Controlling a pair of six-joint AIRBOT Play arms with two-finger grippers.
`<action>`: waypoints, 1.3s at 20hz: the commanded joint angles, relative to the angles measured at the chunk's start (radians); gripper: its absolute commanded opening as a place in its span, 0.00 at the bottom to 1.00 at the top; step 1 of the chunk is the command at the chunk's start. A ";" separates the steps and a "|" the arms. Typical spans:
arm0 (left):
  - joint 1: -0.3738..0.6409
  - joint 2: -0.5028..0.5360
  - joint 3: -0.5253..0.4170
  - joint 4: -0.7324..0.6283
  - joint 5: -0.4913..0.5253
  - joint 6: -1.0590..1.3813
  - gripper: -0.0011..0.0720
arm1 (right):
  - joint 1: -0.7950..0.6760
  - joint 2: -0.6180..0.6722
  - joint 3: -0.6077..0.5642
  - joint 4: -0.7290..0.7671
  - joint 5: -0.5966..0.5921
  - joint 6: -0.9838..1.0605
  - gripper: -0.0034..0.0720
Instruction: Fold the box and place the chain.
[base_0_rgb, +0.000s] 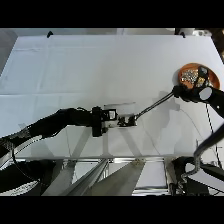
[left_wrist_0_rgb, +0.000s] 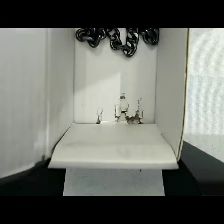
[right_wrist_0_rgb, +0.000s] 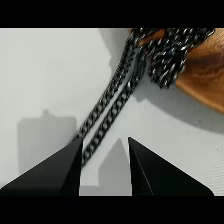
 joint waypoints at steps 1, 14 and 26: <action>0.000 0.000 0.000 0.000 0.001 0.000 0.21 | -0.005 -0.058 0.002 -0.011 -0.140 0.070 0.45; 0.000 0.000 0.000 0.000 0.001 0.000 0.21 | -0.150 0.042 0.119 -0.009 0.209 -0.134 0.45; 0.000 0.000 0.000 0.000 0.001 0.000 0.21 | -0.157 -0.207 0.452 -0.006 0.407 -0.275 0.44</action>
